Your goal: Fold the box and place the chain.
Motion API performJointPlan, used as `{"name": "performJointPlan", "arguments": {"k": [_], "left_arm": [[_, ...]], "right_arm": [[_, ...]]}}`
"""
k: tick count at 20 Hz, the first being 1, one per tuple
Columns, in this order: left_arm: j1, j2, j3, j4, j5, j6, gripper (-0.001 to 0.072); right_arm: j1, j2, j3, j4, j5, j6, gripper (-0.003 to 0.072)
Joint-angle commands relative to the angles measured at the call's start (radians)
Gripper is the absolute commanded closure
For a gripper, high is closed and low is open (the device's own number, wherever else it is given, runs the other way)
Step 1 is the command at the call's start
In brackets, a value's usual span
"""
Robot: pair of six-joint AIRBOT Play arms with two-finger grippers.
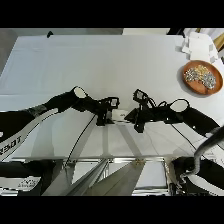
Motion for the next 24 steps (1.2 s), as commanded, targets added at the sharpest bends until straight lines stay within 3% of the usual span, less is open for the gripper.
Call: {"name": "performJointPlan", "arguments": {"k": [1,12,18,22,24], "left_arm": [[0.001,0.001,0.0,0.0,0.0,0.0,0.0318],[0.001,0.001,0.0,0.0,0.0,0.0,0.0318],[0.001,0.001,0.0,0.0,0.0,0.0,0.0318],[0.001,0.001,0.0,0.0,0.0,0.0,0.0318],[0.001,0.001,0.0,0.0,0.0,0.0,0.0318]], "right_arm": [[0.001,-0.001,-0.037,-0.014,-0.04,0.0,0.0675],[0.001,0.006,-0.036,0.029,-0.057,0.0,0.0675],[0.001,0.136,-0.003,0.038,-0.065,0.008,0.0675],[-0.001,0.209,0.0,-0.031,-0.089,0.232,0.0676],[-0.018,0.225,0.013,-0.177,-0.082,0.489,0.0676]]}}
